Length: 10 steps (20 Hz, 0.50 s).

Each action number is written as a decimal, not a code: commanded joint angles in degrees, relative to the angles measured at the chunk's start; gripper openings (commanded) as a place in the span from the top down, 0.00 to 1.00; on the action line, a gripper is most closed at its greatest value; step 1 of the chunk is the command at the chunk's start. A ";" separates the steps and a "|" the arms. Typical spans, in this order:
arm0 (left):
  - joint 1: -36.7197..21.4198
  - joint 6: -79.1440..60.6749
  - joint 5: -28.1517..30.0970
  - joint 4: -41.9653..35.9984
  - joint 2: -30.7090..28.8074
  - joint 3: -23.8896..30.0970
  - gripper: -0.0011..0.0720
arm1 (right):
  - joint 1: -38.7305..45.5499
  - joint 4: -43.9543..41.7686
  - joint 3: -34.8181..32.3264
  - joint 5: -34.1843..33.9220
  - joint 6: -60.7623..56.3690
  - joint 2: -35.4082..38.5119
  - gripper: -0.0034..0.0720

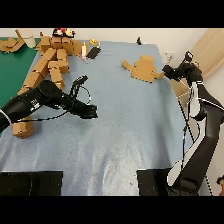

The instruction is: Fold the box.

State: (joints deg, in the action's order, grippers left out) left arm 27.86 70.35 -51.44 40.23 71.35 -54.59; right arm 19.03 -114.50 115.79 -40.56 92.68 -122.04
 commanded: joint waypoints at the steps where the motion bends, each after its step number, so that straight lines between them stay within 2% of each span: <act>1: 0.00 -0.02 0.00 0.00 0.02 -0.07 0.97 | -1.05 -0.33 0.66 -6.86 1.46 2.62 0.96; 6: 0.00 0.00 0.00 -0.02 0.02 -0.07 0.97 | -3.08 0.74 0.33 -24.28 1.86 6.58 0.96; 10: 0.00 0.00 0.00 0.00 0.02 -0.07 0.97 | -5.29 1.66 -6.99 -27.39 1.90 12.68 0.96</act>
State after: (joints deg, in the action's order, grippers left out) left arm 27.86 70.35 -51.44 40.21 71.35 -54.59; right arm 15.16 -113.62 112.73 -63.02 94.43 -113.01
